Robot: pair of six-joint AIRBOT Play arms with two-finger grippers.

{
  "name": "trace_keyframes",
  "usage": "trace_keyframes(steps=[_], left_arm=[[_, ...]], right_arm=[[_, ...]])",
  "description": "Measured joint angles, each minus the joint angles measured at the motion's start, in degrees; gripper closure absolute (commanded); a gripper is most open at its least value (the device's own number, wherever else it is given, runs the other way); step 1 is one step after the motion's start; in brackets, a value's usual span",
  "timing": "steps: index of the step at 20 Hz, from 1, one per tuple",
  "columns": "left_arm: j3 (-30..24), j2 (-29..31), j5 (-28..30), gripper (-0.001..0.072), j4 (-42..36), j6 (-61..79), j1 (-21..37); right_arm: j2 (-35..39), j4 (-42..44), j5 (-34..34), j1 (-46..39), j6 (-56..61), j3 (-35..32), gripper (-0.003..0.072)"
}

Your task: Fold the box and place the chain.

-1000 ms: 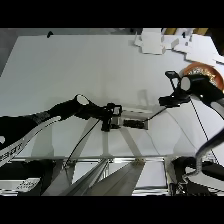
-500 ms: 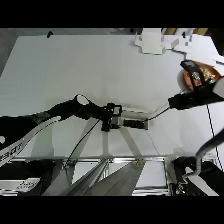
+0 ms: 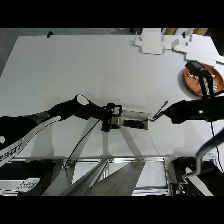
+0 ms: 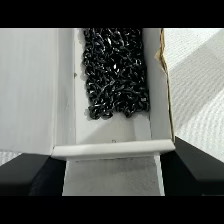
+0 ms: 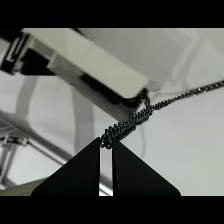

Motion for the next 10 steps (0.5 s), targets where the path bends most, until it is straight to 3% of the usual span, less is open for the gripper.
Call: trace_keyframes(steps=[5,10], left_arm=[[0.0,0.0,0.0,0.0573,0.0,0.0,0.0],[0.0,0.0,0.0,0.0573,0.0,0.0,0.0]], right_arm=[[-0.2,1.3,-6.5,7.5,-0.2,-0.7,0.0665],[-5.2,0.5,-13.9,13.1,0.3,-4.7,0.0664]])
